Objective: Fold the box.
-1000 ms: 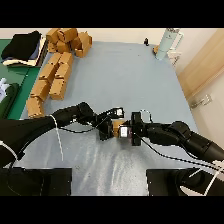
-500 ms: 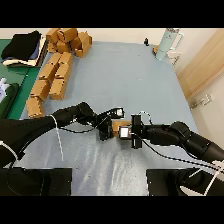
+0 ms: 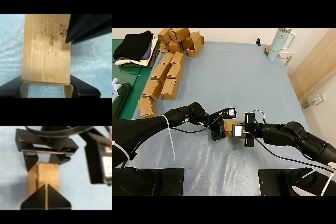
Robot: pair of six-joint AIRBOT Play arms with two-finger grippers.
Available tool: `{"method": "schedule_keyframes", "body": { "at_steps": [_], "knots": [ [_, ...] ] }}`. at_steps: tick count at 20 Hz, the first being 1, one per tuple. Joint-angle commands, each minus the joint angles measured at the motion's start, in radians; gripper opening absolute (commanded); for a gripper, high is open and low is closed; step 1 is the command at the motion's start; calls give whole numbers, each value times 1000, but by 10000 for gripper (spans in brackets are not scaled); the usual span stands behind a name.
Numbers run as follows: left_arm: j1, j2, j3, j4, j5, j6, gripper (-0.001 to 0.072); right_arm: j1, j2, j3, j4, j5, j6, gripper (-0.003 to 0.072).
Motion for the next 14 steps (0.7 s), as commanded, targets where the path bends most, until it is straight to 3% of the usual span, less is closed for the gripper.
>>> {"method": "schedule_keyframes", "body": {
  "at_steps": [1,14],
  "knots": [
    [0,0,1,0,1,0,468,-15,6,0,-18,11,15,7],
    [0,0,1,0,1,0,468,-14,-80,-4,6,-23,26,7]
  ]
}}
